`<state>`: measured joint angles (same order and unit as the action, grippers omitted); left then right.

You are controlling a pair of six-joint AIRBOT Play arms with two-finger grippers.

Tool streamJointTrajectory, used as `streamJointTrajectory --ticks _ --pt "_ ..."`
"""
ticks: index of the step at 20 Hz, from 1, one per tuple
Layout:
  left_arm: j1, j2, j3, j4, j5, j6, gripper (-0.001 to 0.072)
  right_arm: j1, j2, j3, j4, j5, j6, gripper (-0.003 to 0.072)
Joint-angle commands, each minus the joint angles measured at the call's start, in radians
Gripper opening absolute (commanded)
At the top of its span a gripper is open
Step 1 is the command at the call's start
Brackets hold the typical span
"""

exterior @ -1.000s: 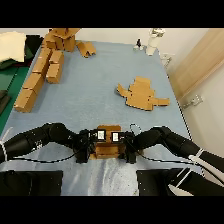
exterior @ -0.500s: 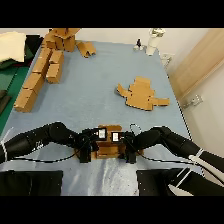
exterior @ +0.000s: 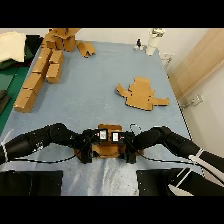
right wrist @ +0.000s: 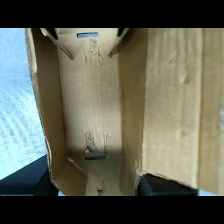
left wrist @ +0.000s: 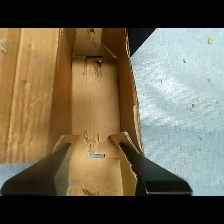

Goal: Fold the box.

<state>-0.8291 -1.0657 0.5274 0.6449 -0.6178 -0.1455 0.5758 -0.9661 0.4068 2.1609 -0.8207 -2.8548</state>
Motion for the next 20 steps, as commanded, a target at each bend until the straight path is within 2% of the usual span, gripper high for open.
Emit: streamJointTrajectory --ticks 1,3,8,9,11,12,14,15,17,20 --pt "-0.001 0.000 0.000 -0.003 0.004 0.000 0.0484 0.000 0.000 0.001 0.000 0.000 0.000 0.0499" --pt "-0.001 0.000 0.000 -0.003 0.001 0.000 0.0647 0.000 0.000 0.001 0.000 0.000 0.000 0.0499" --pt "0.000 0.000 0.000 0.006 -0.006 0.000 0.0647 0.000 0.000 0.001 0.000 0.000 0.000 0.0499" --pt "0.000 0.000 0.000 0.007 -0.007 -0.005 0.0617 0.000 0.000 0.001 0.000 0.000 0.000 0.0498" --pt "0.000 0.000 0.001 0.028 -0.020 -0.013 0.0084 0.000 0.000 0.001 0.000 0.000 0.000 0.0499" --pt "0.000 0.000 0.001 0.045 -0.020 -0.032 0.0043 0.000 0.000 0.001 0.000 0.000 0.000 0.0498" --pt "0.002 0.002 0.002 0.114 -0.018 -0.157 0.0043 0.000 0.000 0.001 0.000 0.000 0.000 0.0498" --pt "0.002 0.009 0.002 0.201 -0.019 -0.248 0.0016 0.000 0.000 0.001 0.000 0.000 0.000 0.0499" --pt "0.002 0.048 0.002 0.406 -0.025 -0.500 0.0015 0.000 0.000 0.001 0.000 0.000 0.000 0.0499" --pt "0.002 0.192 0.002 0.632 -0.064 -0.928 0.0014 0.000 0.000 0.001 0.000 0.000 0.000 0.0498"
